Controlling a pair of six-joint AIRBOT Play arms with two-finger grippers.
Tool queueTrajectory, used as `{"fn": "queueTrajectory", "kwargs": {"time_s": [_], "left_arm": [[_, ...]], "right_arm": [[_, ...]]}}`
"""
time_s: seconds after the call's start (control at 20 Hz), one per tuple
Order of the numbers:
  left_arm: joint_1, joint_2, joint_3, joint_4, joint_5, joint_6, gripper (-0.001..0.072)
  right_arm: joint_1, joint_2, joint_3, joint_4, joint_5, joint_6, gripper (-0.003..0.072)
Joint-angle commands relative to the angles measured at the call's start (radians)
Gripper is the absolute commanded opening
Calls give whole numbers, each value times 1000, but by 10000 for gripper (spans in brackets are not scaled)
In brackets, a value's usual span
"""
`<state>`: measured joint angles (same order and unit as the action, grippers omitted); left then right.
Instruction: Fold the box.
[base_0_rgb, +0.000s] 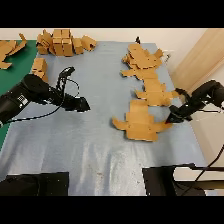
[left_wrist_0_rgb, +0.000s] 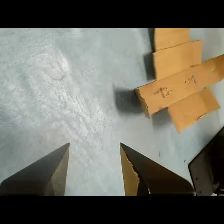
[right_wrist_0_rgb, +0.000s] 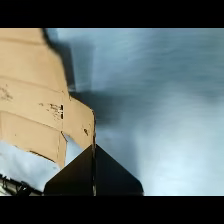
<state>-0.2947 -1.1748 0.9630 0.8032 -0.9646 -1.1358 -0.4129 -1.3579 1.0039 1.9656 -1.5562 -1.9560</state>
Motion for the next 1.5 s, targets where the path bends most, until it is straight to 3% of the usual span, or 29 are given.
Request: {"fn": "queueTrajectory", "kwargs": {"time_s": [0.0,0.2,0.5,0.55,0.6,0.65,1.05,1.15,1.2,1.45], "left_arm": [[19,0,0,0,-51,-5,480],[28,0,0,5,-105,7,480],[28,0,0,5,-120,13,480],[28,0,0,5,-121,13,480],[28,0,0,5,-122,13,480],[28,0,0,5,-126,13,480],[29,-3,0,5,-184,-5,480],[39,-18,0,3,-226,-5,480],[52,-28,0,0,-233,-4,480],[203,-96,0,-112,-274,67,482]], "right_arm": [[125,83,-120,130,90,29,0],[304,164,-270,163,357,72,0],[519,169,-338,194,580,169,2],[535,168,-338,197,584,169,60],[543,168,-338,197,578,169,198],[545,169,-338,198,562,169,242],[547,168,-340,215,512,168,219],[553,169,-340,241,494,132,59],[557,169,-340,269,494,97,1],[559,193,-391,578,517,-224,0]]}}
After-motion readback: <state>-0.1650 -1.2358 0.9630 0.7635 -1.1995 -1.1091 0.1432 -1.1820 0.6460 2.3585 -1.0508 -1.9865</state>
